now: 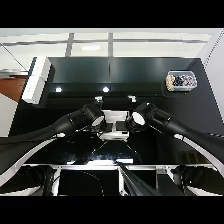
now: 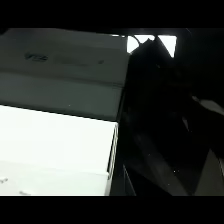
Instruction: Fold the box and place the chain.
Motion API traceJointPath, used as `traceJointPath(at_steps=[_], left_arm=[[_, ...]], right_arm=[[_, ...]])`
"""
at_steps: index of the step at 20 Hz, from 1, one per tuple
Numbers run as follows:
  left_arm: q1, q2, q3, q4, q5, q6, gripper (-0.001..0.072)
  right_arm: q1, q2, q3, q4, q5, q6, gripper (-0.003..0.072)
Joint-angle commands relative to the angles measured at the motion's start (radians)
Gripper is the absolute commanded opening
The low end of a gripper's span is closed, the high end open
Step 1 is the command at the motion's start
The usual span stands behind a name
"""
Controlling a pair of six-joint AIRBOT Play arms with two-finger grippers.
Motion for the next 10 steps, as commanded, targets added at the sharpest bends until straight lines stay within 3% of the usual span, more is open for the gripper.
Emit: traceJointPath(at_steps=[1,10], left_arm=[[0.001,0.0,-0.001,0.0,0.006,0.0,0.003],[0.003,0.0,-0.001,-0.003,0.009,0.0,0.003]], right_arm=[[0.003,-0.03,0.027,-0.008,0.037,0.043,0.0298],[0.003,-0.074,0.045,-0.013,0.069,0.058,0.0297]])
